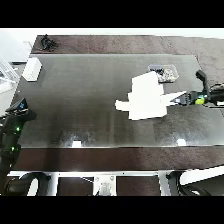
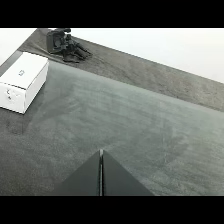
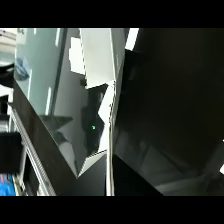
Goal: Fold the box and place the chain.
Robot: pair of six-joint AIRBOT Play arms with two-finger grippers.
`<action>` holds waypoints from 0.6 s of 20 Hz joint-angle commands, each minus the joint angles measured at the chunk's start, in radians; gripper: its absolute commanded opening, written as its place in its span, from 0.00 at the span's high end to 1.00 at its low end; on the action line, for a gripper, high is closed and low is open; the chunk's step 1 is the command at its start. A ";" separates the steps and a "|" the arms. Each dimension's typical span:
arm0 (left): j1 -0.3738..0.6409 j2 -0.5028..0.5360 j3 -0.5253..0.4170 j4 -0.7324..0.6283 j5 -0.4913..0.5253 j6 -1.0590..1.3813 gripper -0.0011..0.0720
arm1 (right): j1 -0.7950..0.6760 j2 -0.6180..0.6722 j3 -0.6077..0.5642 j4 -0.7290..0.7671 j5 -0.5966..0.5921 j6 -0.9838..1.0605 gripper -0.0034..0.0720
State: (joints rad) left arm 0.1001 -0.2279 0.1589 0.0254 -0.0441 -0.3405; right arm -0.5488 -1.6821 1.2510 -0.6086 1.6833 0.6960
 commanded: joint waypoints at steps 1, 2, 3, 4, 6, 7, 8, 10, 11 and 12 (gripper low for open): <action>0.001 0.001 0.000 0.000 0.000 0.000 0.96 | 0.129 0.093 -0.145 0.185 -0.167 -0.002 0.95; 0.001 0.001 0.000 0.000 0.000 0.000 0.96 | 0.179 0.089 -0.152 0.209 -0.197 -0.001 0.95; 0.001 0.001 0.000 0.000 0.000 0.000 0.96 | 0.229 0.086 -0.151 0.214 -0.227 -0.002 0.95; 0.001 0.001 0.000 0.000 0.000 0.000 0.96 | 0.283 0.084 -0.146 0.213 -0.270 -0.029 0.95; 0.001 0.001 0.000 0.000 0.000 0.000 0.96 | 0.362 0.079 -0.131 0.208 -0.375 -0.057 0.95; 0.001 0.001 -0.001 0.000 0.000 0.000 0.96 | 0.394 0.069 -0.122 0.208 -0.418 -0.042 0.95; 0.001 0.001 0.000 0.000 0.000 0.000 0.96 | 0.417 0.048 -0.109 0.208 -0.429 -0.031 0.95; 0.000 0.001 0.000 0.000 0.000 0.000 0.96 | 0.454 -0.031 -0.060 0.205 -0.428 0.025 0.95; 0.001 0.001 0.000 0.000 0.000 0.000 0.96 | 0.465 -0.070 -0.033 0.206 -0.428 0.039 0.95; 0.001 0.000 0.000 0.000 0.000 0.000 0.96 | 0.476 -0.105 -0.008 0.205 -0.429 0.057 0.96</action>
State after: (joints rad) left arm 0.1001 -0.2279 0.1589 0.0254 -0.0441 -0.3405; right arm -0.1257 -1.7084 1.1904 -0.4091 1.2926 0.7013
